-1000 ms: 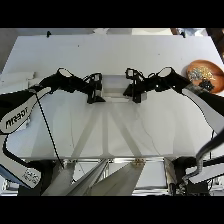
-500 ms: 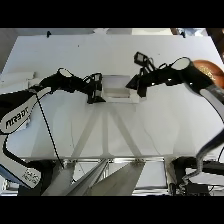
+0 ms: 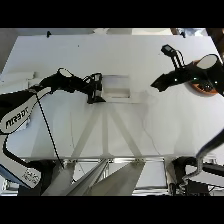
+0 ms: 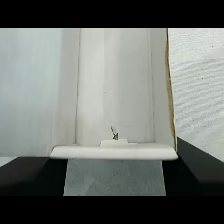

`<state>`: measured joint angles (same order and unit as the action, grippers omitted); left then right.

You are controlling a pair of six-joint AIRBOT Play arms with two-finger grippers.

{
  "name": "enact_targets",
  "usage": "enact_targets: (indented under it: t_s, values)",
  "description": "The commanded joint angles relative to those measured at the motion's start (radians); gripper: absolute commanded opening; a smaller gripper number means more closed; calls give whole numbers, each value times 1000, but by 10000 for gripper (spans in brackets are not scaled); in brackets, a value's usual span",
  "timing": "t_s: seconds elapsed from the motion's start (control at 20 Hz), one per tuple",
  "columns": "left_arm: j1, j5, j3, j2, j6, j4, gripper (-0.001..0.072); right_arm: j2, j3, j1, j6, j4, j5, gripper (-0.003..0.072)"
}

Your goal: Fold the box and place the chain.

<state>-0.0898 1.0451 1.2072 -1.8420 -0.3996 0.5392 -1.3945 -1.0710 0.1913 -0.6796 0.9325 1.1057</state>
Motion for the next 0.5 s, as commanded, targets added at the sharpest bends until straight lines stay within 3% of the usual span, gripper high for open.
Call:
enact_targets:
  t_s: [0.0,0.45]
  values:
    - [1,-1,1,0,0,0,162,-66,61,14,-102,55,3,13]
    - [1,0,1,0,0,0,162,-227,93,-63,-68,-118,-56,13]
